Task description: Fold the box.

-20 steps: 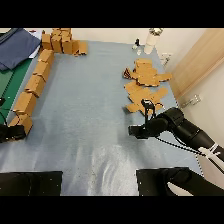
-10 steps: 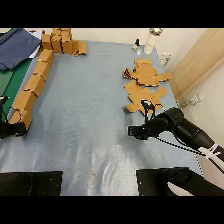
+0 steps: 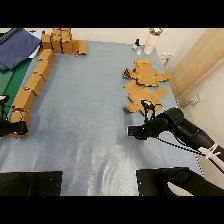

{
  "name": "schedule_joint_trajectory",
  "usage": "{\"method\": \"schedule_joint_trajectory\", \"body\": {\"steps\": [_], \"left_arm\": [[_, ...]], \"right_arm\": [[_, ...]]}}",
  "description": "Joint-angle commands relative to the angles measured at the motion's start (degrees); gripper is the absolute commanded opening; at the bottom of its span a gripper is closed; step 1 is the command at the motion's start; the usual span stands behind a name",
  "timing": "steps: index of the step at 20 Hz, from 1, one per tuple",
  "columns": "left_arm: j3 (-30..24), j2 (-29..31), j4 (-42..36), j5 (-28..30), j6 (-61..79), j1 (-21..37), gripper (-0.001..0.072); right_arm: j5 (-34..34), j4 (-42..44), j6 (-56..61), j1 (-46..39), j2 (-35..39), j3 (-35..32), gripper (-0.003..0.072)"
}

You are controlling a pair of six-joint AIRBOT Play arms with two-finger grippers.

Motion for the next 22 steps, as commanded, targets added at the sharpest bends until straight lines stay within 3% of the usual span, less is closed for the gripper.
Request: {"method": "schedule_joint_trajectory", "body": {"steps": [1, 6, 8, 9, 10, 12, 13, 17, 22], "left_arm": [[1.11, -0.15, -0.28, -3.63, -0.15, -0.04, 0.0701], [12.76, 2.6, 1.09, -20.87, -4.83, 0.02, 0.0701], [17.94, 5.14, -2.25, -24.11, -7.91, -1.27, 0.0695], [19.87, 6.21, -5.55, -24.79, -7.8, -2.91, 0.0522], [21.66, 6.97, -9.62, -24.87, -7.52, -5.53, 0.028], [25.03, 6.73, -15.02, -23.34, -8.44, -12.94, 0.0057], [26.64, 5.95, -15.02, -21.79, -10.75, -17.66, 0.0012], [31.65, -3.54, -14.53, -19.3, -13.88, -34.71, 0.0012], [33.22, -17.86, -15.45, -14.08, -15.39, -45.51, 0.0011]], "right_arm": [[0.0, 0.07, -0.02, -0.02, -0.02, 0.04, 0.0005], [0.0, 1.31, -1.49, -0.02, -0.02, 0.04, 0.0005], [0.07, 3.08, -3.04, -0.04, -0.09, 0.07, 0.0005], [0.02, 3.63, -3.34, -0.04, -0.31, 0.35, 0.0005], [0.07, 3.67, -3.48, -0.04, -0.7, 1.03, 0.0005], [0.02, 3.91, -4.46, -0.04, -2.16, 3.65, 0.0005], [-0.02, 4.26, -5.33, -0.04, -3.26, 5.53, 0.0005], [-2.21, 4.52, -8.09, -0.04, -11.67, 16.52, 0.0006], [-1.81, 4.52, -9.49, -0.02, -21.51, 26.84, 0.0006]]}}
